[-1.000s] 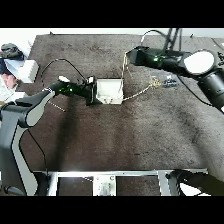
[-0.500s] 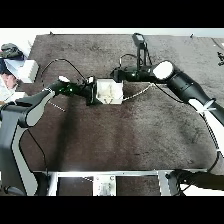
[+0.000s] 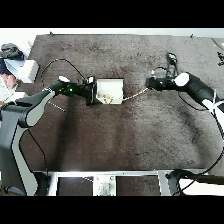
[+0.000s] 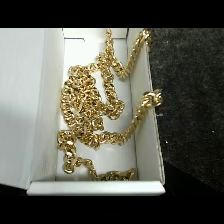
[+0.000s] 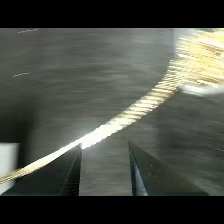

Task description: Fold the box and place the chain.

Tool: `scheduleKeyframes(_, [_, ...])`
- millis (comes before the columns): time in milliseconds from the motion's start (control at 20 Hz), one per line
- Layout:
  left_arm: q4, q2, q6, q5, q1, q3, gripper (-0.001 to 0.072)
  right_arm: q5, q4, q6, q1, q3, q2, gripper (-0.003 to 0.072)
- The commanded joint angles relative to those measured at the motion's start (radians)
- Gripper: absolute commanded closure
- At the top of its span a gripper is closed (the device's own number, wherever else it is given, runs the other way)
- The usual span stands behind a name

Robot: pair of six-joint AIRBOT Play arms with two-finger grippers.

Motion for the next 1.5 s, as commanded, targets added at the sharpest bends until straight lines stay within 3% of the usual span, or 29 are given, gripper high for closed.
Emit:
scheduleKeyframes(0, [0.000,0.000,0.000,0.000,0.000,0.000,0.0446,-0.088,0.029,0.037,-0.095,-0.045,-0.034,0.0359])
scheduleKeyframes(150, [0.000,0.000,0.000,0.000,0.000,0.000,0.0446,-0.113,0.105,0.024,-0.090,0.007,-0.138,0.0359])
scheduleKeyframes(550, [0.000,0.000,0.000,0.000,0.000,0.000,0.0446,-0.121,0.137,0.030,-0.033,0.207,-0.363,0.0362])
scheduleKeyframes(600, [0.000,0.000,0.000,0.000,0.000,0.000,0.0446,-0.125,0.142,0.029,-0.033,0.209,-0.362,0.0399])
scheduleKeyframes(650, [0.000,0.000,0.000,0.000,0.000,0.000,0.0446,-0.119,0.148,0.029,-0.033,0.209,-0.359,0.0552])
scheduleKeyframes(700, [0.000,0.000,0.000,0.000,0.000,0.000,0.0446,-0.107,0.154,0.029,-0.033,0.209,-0.357,0.0645])
scheduleKeyframes(750, [0.000,0.000,0.000,0.000,0.000,0.000,0.0446,-0.092,0.156,0.029,-0.033,0.208,-0.349,0.0675])
scheduleKeyframes(900, [0.000,0.000,0.000,0.000,0.000,0.000,0.0446,0.040,0.156,-0.021,-0.023,0.208,-0.248,0.0676])
scheduleKeyframes(1100, [0.000,0.000,0.000,0.000,0.000,0.000,0.0446,0.156,0.156,-0.100,0.056,0.208,-0.004,0.0676])
scheduleKeyframes(1250, [0.000,0.000,0.000,0.000,0.000,0.000,0.0446,0.137,0.157,-0.123,0.150,0.209,0.151,0.0676])
scheduleKeyframes(1450, [0.000,0.000,0.000,0.000,0.000,0.000,0.0446,0.031,0.158,-0.129,0.266,0.209,0.243,0.0676])
